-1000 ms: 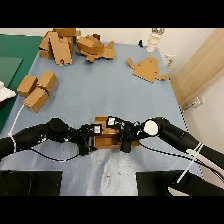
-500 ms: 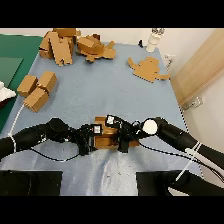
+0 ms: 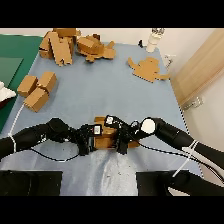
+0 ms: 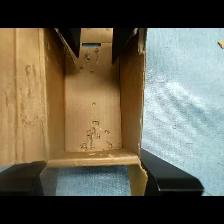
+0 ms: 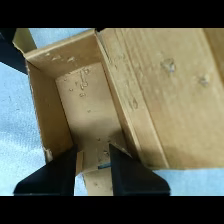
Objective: Fold the box.
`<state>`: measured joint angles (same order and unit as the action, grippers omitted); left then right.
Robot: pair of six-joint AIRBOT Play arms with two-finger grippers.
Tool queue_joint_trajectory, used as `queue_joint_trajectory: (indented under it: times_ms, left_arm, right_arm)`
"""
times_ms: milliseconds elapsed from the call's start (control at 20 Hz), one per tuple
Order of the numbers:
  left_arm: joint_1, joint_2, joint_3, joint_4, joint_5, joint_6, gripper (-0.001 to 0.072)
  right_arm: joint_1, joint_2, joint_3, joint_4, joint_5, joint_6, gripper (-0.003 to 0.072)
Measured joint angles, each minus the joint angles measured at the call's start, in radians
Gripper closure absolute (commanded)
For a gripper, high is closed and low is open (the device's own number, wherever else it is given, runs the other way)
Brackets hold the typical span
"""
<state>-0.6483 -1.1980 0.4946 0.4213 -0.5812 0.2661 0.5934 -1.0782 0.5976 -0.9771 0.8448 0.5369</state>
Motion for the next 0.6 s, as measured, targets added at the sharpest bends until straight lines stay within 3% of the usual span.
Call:
queue_joint_trajectory:
  times_ms: [100,600]
  left_arm:
    - [0.0,0.0,0.0,0.0,0.0,0.0,0.0267]
    - [0.0,0.0,0.0,-0.003,0.001,-0.002,0.0267]
  right_arm:
    - [0.0,-0.002,0.0,0.005,0.002,0.0,0.0281]
    - [0.001,-0.002,0.0,-0.019,0.007,0.006,0.0282]
